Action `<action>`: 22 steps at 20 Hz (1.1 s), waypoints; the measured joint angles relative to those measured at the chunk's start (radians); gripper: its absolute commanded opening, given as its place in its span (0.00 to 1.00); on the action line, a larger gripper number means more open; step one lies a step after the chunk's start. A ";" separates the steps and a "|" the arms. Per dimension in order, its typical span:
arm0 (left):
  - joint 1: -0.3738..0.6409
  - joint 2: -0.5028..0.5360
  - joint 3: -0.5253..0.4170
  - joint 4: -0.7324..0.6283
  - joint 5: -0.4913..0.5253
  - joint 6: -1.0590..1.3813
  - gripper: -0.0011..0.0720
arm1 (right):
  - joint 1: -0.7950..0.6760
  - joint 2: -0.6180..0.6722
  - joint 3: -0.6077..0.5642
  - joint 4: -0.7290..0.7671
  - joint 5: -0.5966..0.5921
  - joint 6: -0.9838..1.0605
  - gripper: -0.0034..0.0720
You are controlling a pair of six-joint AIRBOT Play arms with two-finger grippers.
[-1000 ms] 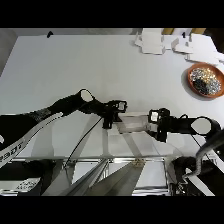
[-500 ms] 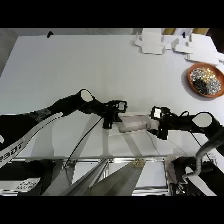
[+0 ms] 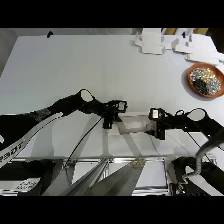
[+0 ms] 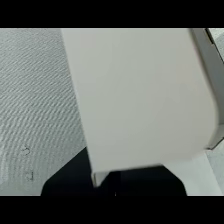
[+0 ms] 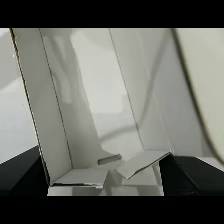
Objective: Fold the box and place the chain.
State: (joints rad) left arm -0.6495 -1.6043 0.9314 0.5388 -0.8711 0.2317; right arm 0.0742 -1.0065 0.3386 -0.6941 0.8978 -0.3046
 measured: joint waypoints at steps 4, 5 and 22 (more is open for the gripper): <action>0.000 0.000 0.000 0.002 -0.001 0.000 0.03 | 0.019 -0.039 0.000 0.019 0.026 -0.038 0.88; 0.000 0.000 0.000 0.002 -0.002 0.000 0.03 | 0.023 -0.049 0.000 0.018 0.034 -0.043 0.88; 0.000 0.000 0.000 0.000 -0.002 0.000 0.03 | 0.031 -0.088 -0.001 -0.005 0.040 -0.059 0.57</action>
